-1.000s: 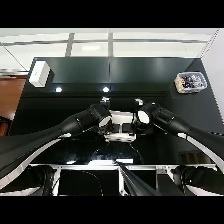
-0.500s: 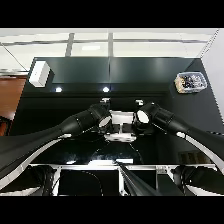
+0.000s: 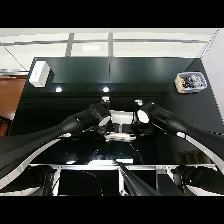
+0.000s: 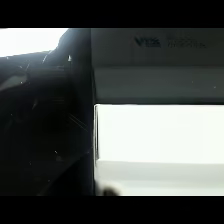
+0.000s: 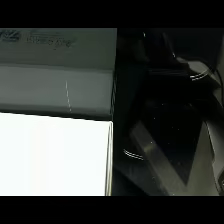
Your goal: Fold the box and place the chain.
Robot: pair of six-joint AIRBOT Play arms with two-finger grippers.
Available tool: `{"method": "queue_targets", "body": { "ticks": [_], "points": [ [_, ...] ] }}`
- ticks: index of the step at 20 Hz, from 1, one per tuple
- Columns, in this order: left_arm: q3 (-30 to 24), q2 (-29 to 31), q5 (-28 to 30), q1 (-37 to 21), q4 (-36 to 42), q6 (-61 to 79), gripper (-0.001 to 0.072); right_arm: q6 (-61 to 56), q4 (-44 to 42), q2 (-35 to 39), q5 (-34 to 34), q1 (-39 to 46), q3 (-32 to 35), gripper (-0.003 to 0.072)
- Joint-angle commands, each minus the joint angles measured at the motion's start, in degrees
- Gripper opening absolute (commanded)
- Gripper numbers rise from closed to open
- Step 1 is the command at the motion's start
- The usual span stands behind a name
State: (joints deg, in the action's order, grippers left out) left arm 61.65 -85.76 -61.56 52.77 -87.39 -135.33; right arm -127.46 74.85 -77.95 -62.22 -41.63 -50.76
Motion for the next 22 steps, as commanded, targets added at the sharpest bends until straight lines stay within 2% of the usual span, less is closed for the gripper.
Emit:
{"method": "queue_targets", "body": {
  "ticks": [1,5,8,10,11,13,14,15,16,17,18,19,20,21,22],
  "points": [
    [0.0,-0.02,-0.02,-0.02,0.02,-0.11,0.0024,-0.02,0.37,0.37,0.52,0.0,-0.13,0.0287],
    [0.0,-0.02,0.02,-0.02,0.02,-0.11,0.0025,3.87,0.9,5.84,-0.85,1.66,-1.55,0.0287],
    [0.0,-0.02,0.0,-0.02,0.02,-0.11,0.0025,10.6,2.54,14.73,-6.97,6.25,-3.32,0.0286],
    [0.0,-0.02,-0.02,-0.02,0.02,-0.11,0.0025,15.5,5.99,21.46,-10.91,9.22,-3.32,0.0286],
    [0.0,-0.02,-0.04,-0.02,0.02,-0.11,0.0025,16.81,10.58,24.57,-11.3,10.67,-3.28,0.0286],
    [0.0,-0.02,-0.07,-0.02,0.02,-0.11,0.0025,16.52,31.39,29.05,-7.37,13.9,-1.49,0.0286],
    [0.0,-0.02,-0.04,-0.02,0.02,-0.11,0.0025,12.52,42.47,29.73,-2.16,16.79,1.2,0.0287],
    [0.0,-0.02,-0.07,-0.02,0.02,-0.11,0.0025,9.22,48.28,29.51,4.76,21.14,3.98,0.0286],
    [0.0,-0.02,-0.07,-0.02,0.02,-0.11,0.0025,8.94,48.83,29.07,12.61,26.21,6.43,0.0288],
    [0.0,-0.02,-0.04,-0.02,0.0,-0.11,0.0025,7.08,47.19,28.0,20.35,31.74,8.35,0.0358],
    [0.0,-0.02,-0.02,-0.02,0.0,-0.11,0.0025,2.43,44.81,25.9,25.92,37.53,9.01,0.0459],
    [0.0,-0.02,0.0,-0.02,0.0,-0.11,0.0025,-2.1,39.93,23.15,30.49,42.58,8.76,0.0693],
    [0.0,-0.02,0.0,-0.02,0.0,-0.11,0.0025,-0.98,28.89,19.52,35.36,47.84,7.74,0.072],
    [0.0,-0.02,0.02,-0.02,0.0,-0.11,0.0025,8.76,16.26,15.1,35.78,51.82,4.83,0.072],
    [0.0,-0.02,0.02,-0.02,0.0,-0.11,0.0025,21.99,7.5,10.45,33.57,54.25,0.85,0.072]
  ]
}}
